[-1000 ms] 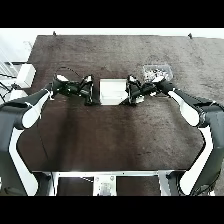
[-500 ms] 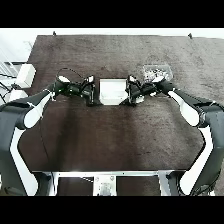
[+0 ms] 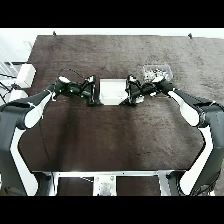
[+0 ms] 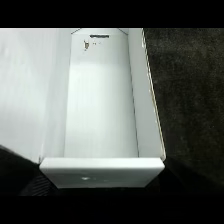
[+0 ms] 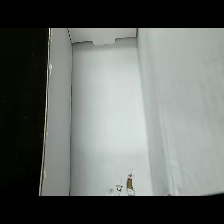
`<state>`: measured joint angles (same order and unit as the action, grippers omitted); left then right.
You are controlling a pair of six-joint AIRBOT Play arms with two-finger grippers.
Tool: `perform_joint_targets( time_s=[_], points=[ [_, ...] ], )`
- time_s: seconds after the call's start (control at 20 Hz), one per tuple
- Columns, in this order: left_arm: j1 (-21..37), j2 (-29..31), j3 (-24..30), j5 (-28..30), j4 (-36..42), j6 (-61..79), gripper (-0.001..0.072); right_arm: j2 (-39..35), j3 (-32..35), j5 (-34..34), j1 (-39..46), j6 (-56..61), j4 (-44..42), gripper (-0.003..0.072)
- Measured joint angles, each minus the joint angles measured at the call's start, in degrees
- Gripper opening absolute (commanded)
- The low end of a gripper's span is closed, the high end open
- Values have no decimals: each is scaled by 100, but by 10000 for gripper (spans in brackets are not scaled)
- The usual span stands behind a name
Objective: Fold the box and place the chain.
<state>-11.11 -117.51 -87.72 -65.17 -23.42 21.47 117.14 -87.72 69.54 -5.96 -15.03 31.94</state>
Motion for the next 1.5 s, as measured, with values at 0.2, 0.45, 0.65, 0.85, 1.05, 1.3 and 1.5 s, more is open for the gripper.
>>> perform_joint_targets(
  time_s=[0.2,0.45,0.65,0.85,1.05,1.3,1.5],
  points=[
    [-7,-7,0,7,9,-2,720,0,0,0,0,-2,-2,557],
    [-13,-7,0,17,9,-4,719,0,0,-2,0,-2,0,557],
    [-13,-7,0,13,11,-4,704,0,0,-2,0,-2,0,557],
    [-11,-7,0,2,9,55,704,0,0,-2,0,-4,0,557],
    [-55,-7,0,7,26,125,706,0,0,0,0,-7,2,557],
    [-125,-9,0,107,57,153,702,0,0,-2,0,-4,0,557],
    [-136,-11,0,136,48,155,699,0,0,-2,0,-2,0,557]
  ],
)
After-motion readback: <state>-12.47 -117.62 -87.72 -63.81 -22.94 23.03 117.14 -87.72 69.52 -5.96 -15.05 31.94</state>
